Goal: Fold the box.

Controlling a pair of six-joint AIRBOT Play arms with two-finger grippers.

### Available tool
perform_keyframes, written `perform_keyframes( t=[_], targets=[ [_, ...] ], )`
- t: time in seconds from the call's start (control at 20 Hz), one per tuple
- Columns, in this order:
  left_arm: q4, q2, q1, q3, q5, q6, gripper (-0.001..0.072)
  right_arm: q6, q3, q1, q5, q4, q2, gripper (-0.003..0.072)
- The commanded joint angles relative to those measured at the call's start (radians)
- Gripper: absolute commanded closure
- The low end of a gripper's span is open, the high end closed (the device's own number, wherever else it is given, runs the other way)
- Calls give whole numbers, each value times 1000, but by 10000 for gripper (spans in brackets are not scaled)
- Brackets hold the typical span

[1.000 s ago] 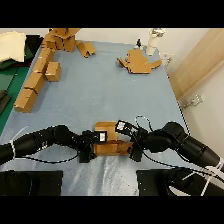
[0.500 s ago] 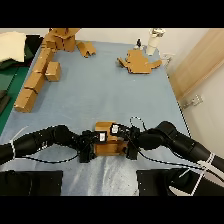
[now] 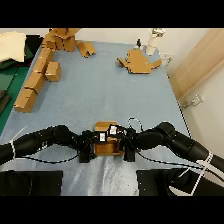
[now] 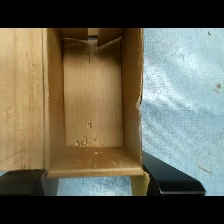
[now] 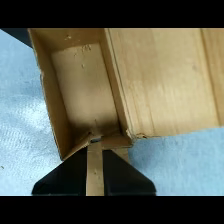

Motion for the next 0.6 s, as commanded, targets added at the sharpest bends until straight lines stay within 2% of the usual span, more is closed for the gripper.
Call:
perform_keyframes(
  t=[0.0, 0.2, 0.25, 0.35, 0.4, 0.55],
  targets=[
    [0, 0, 0, 0, 0, 0, 250, -30, -1, 1, 2, 35, -5, 545],
    [0, 0, 0, 0, 0, 0, 250, -132, -27, 1, 61, 106, -5, 530],
    [0, 0, 0, 0, 0, 0, 250, -156, -34, 1, 69, 128, -5, 498],
    [0, 0, 0, 0, 0, 0, 249, -163, -35, 2, 66, 153, -6, 243],
    [0, 0, 0, 0, 0, 0, 249, -164, -35, 2, 63, 157, -6, 201],
    [0, 0, 0, 0, 0, 0, 249, -168, -42, 1, 63, 161, -6, 200]
  ],
)
